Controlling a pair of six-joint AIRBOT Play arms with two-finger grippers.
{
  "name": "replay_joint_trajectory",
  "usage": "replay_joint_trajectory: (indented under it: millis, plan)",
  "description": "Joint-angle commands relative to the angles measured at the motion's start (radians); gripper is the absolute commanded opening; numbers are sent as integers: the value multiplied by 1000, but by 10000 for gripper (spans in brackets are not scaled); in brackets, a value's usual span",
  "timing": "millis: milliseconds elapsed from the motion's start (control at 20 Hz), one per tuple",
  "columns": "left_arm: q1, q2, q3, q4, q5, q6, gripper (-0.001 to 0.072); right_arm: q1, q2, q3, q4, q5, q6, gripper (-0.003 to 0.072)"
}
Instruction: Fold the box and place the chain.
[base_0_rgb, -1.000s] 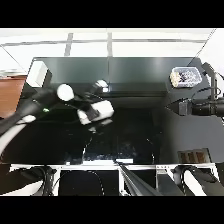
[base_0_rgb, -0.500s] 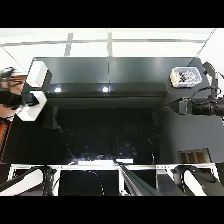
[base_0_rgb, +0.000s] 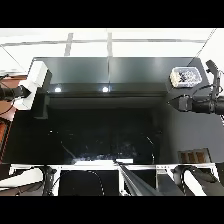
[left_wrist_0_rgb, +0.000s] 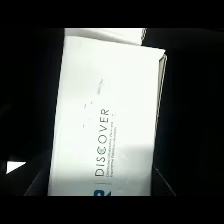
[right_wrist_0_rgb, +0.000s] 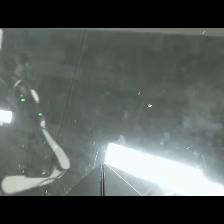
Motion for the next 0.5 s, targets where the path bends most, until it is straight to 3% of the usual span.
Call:
replay_joint_trajectory:
  millis: [0, 50, 100, 200, 400, 450]
  plan:
    - [-13, -97, 63, -35, 45, 64, 333, 0, 1, 1, 0, -29, 14, 18]
    - [-16, -118, 81, -34, 44, 64, 333, 0, 1, 1, 0, -29, 14, 17]
    - [-18, -132, 93, -34, 44, 63, 384, 0, 1, 1, 0, -29, 14, 17]
    - [-24, -132, 116, -34, 54, 61, 720, 0, 0, 1, 0, -34, 14, 17]
    - [-25, -77, 316, -63, -40, -49, 711, 29, 0, 1, 0, -100, 14, 17]
    - [-28, -60, 376, -79, -84, -59, 652, 61, -1, 1, 0, -164, 14, 17]
